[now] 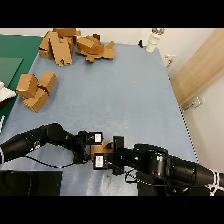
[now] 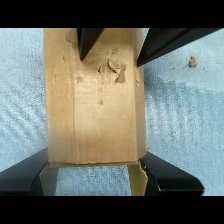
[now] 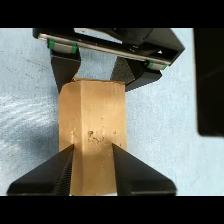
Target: Fold the box.
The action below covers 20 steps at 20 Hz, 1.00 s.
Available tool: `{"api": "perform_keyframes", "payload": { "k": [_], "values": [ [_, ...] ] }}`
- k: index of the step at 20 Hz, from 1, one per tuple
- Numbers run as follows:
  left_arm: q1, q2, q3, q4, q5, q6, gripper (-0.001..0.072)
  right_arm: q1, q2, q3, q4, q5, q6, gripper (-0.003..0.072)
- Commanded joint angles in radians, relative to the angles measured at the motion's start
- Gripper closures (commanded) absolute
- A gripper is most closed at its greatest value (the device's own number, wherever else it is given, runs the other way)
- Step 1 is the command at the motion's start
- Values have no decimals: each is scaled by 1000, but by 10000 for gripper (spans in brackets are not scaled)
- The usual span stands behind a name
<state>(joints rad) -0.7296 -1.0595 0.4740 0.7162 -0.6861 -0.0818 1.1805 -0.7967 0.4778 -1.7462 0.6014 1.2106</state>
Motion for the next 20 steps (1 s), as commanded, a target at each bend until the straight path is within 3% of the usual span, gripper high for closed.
{"api": "perform_keyframes", "payload": {
  "k": [1, 2, 3, 20],
  "values": [
    [0, -1, -1, 1, -5, 2, 200, 0, -1, 1, -5, 1, 0, 374],
    [0, -1, -1, 1, -5, 2, 200, 0, -1, 2, -5, 4, 0, 539],
    [0, -1, -1, 1, -5, 2, 200, 0, -1, 8, -5, 11, 0, 559],
    [0, -1, -2, 1, -6, 2, 200, 0, -19, 90, 3, 107, 0, 561]
  ]
}}
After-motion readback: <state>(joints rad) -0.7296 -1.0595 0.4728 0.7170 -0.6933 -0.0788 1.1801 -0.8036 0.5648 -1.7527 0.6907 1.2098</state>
